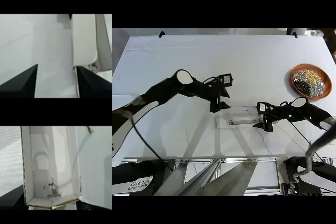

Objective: Fold the box and place the chain.

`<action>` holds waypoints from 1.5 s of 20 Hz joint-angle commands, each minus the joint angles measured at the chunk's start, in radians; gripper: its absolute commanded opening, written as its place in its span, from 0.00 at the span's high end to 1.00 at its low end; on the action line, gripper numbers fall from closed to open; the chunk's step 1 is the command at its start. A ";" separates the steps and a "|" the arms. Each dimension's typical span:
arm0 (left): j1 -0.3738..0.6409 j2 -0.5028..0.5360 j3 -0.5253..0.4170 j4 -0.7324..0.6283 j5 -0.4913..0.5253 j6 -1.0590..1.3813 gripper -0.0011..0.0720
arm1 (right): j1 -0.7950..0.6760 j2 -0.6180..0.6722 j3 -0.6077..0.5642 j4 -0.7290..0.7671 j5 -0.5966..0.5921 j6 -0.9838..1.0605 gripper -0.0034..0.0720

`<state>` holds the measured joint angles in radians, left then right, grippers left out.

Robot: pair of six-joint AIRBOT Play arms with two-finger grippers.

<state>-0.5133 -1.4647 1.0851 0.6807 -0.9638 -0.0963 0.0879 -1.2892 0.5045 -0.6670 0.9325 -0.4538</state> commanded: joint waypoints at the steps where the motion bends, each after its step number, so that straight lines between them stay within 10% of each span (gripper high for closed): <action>1: 0.049 0.134 0.001 0.122 -0.006 -0.154 0.44 | -0.001 0.001 0.000 0.000 -0.001 0.001 0.42; 5: 0.058 0.251 0.001 0.119 -0.039 -0.292 0.98 | -0.001 0.001 0.000 0.000 -0.001 0.001 0.42; 12: -0.127 0.160 0.000 -0.008 -0.206 -0.360 0.98 | -0.001 0.001 0.000 0.000 -0.001 0.001 0.42; 22: -0.195 -0.037 0.000 -0.080 0.427 -0.507 0.98 | -0.001 0.001 0.000 0.000 -0.001 0.001 0.42; 30: -0.198 -0.167 0.000 -0.088 0.362 -0.566 0.98 | -0.001 0.001 0.000 0.000 -0.001 0.001 0.42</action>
<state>-0.7101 -1.6009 1.0851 0.5980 -0.5896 -0.6392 0.0875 -1.2888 0.5045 -0.6662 0.9306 -0.4511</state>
